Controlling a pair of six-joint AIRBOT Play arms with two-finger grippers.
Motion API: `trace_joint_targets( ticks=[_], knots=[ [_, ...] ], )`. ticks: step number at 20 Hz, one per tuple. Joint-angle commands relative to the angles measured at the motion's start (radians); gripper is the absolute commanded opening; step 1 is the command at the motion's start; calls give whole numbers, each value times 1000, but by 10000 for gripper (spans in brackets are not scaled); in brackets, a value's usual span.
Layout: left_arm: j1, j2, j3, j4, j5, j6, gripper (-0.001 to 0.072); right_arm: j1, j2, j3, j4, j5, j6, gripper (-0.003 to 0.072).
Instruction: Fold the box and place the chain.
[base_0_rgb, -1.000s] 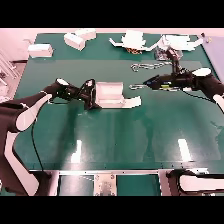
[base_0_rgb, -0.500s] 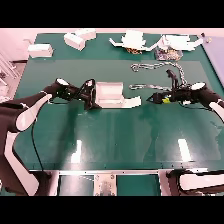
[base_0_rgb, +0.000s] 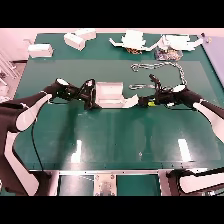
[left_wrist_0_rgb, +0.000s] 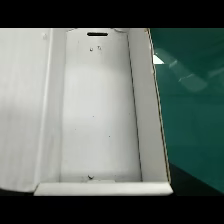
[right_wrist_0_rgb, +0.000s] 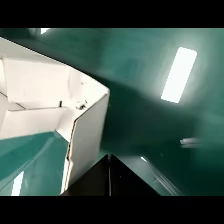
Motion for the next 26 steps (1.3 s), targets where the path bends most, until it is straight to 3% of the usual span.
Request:
trace_joint_targets(
  ticks=[1, 13, 15, 21, 23, 26],
  knots=[
    [0, 0, 1, 0, 0, 0, 490, 50, -2, 18, 41, -29, -1, 6],
    [0, 0, 1, 0, 0, 0, 490, 120, 0, 117, 60, 10, 3, 10],
    [0, 0, 1, 0, 0, 0, 489, 119, 0, 121, 61, 10, 3, 164],
    [0, 0, 1, 0, 0, 0, 490, 124, -1, 121, 61, 8, 3, 201],
    [0, 0, 1, 0, 0, 0, 490, 125, -1, 121, 63, 9, 3, 290],
    [0, 0, 1, 0, 0, 0, 490, 136, -1, 121, 64, 8, 3, 306]
  ],
)
